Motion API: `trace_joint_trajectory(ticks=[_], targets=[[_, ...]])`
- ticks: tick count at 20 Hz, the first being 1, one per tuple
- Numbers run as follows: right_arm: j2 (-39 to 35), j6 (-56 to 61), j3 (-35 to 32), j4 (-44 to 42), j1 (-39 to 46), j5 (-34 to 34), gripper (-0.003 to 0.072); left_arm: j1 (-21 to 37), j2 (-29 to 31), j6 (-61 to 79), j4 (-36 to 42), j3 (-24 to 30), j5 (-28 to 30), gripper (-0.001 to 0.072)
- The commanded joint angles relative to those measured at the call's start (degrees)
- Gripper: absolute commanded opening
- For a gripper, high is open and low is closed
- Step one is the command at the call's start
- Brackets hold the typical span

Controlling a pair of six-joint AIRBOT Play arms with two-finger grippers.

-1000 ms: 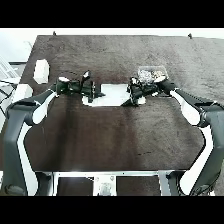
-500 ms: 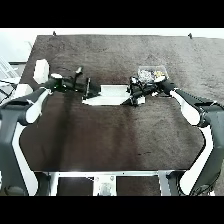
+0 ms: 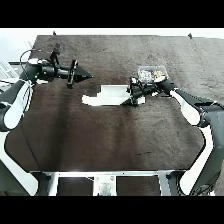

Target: Fold the box and place the chain.

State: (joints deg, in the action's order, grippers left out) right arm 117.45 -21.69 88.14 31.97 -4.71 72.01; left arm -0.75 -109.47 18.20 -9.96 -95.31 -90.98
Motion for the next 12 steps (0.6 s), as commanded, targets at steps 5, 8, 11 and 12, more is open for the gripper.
trace_joint_trajectory(ticks=[5, 8, 11, 12], targets=[[0.0, 0.0, 0.0, 0.0, 0.0, 0.0, 0.0435, -9.0, 13.2, 0.2, -9.3, 16.0, 13.6, 0.0016], [0.0, 0.0, 0.0, 0.0, 0.0, 0.0, 0.0435, -11.9, 13.2, 0.2, -11.1, 20.9, 21.0, 0.0018], [0.0, 0.0, 0.0, 0.0, 0.0, 0.0, 0.0435, -13.9, 12.3, -2.2, -11.0, 22.8, 27.8, 0.0016], [0.0, 0.0, 0.0, 0.0, 0.0, 0.1, 0.0435, -14.2, 11.6, -2.5, -10.8, 22.8, 28.0, 0.0016]])
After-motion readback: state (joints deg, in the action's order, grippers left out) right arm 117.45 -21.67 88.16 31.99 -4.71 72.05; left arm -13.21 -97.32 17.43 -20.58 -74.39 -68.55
